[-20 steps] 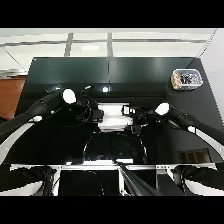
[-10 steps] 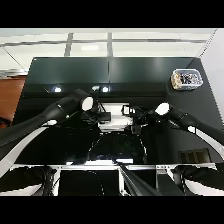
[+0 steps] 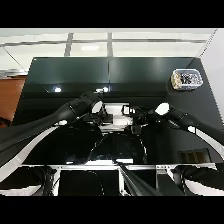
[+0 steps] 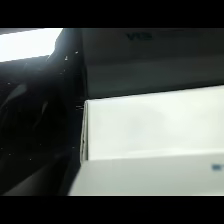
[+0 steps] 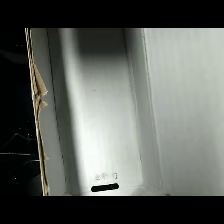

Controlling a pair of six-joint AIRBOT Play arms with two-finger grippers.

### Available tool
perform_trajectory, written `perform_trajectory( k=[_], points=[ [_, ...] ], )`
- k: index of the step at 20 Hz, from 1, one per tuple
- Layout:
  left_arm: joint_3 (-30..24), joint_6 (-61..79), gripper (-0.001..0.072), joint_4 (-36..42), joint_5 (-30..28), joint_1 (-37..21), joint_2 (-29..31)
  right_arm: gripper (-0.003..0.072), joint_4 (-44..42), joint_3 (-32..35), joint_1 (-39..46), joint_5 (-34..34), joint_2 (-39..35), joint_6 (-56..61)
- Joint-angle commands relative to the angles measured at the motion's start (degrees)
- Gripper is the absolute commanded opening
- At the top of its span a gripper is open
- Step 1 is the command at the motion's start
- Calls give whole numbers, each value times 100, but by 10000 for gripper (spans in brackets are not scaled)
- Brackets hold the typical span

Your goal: Fold the box and place the chain.

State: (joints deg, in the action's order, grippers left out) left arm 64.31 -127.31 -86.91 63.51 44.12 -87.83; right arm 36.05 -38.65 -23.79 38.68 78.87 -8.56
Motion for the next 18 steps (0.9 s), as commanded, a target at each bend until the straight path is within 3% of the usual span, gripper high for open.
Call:
perform_trajectory(
  k=[1,2,6,9,12,13,16,18],
  points=[
    [13,-72,91,107,15,-4,-98,483,-2,4,-2,2,2,0],
    [15,-74,23,107,-46,7,-98,483,0,4,-2,2,2,0],
    [28,-72,27,107,-24,-20,-98,483,0,4,-2,2,2,0],
    [101,-70,285,103,-17,-24,-98,483,0,4,-2,0,2,0],
    [138,-72,293,79,-4,-26,-98,483,-2,4,-2,2,2,0],
    [138,-76,285,76,-7,-26,-98,483,0,4,-2,2,2,0],
    [138,-221,24,-4,-15,-50,-98,483,0,4,-2,4,2,0],
    [138,-221,24,17,-24,-85,-98,497,-2,4,-2,2,2,2]
  ],
)
